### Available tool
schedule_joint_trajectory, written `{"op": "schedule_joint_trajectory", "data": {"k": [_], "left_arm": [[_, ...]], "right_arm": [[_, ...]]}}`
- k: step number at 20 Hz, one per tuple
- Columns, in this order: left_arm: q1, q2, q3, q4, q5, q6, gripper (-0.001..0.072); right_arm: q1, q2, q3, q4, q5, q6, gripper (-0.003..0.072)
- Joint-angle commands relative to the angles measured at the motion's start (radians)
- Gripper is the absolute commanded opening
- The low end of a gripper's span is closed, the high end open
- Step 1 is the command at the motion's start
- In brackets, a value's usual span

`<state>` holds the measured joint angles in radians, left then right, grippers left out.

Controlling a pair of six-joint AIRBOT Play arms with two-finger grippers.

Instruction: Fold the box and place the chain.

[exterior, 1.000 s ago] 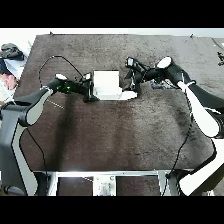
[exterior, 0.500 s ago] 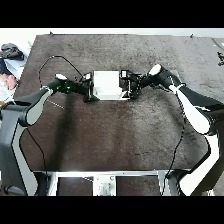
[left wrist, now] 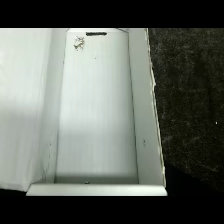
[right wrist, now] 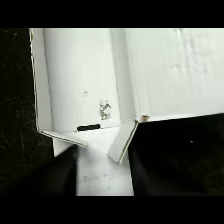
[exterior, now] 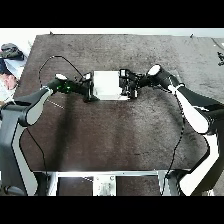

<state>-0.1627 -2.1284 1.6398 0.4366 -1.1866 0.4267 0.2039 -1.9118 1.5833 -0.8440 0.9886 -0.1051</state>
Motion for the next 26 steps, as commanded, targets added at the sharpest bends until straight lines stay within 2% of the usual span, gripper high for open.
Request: {"op": "schedule_joint_trajectory", "data": {"k": [1,2,8,10,20,21,22,26], "left_arm": [[0.000,0.000,0.001,0.000,0.000,0.000,0.0348],[0.000,0.000,0.001,0.000,0.000,0.000,0.0348],[0.000,0.000,0.001,0.000,0.000,0.000,0.0348],[0.000,0.000,0.000,0.000,0.000,0.000,0.0348],[0.000,0.000,0.001,0.000,0.000,0.000,0.0349],[0.000,0.000,0.001,0.000,0.000,0.000,0.0348],[0.000,0.000,0.001,0.000,0.000,0.000,0.0348],[0.000,0.000,0.001,0.000,0.000,0.000,0.0348]], "right_arm": [[0.012,-0.002,0.000,0.011,0.035,0.000,0.0243],[0.020,-0.002,0.000,0.012,0.035,-0.002,0.0213],[0.048,-0.025,0.000,0.011,-0.064,-0.008,0.0215],[0.050,-0.030,0.000,0.042,-0.064,-0.008,0.0235],[0.053,-0.046,0.000,0.093,-0.032,-0.060,0.0236],[0.053,-0.046,0.000,0.093,-0.027,-0.060,0.0317],[0.053,-0.046,0.000,0.093,-0.027,-0.060,0.0463],[0.052,-0.046,0.000,0.085,-0.028,-0.060,0.0479]]}}
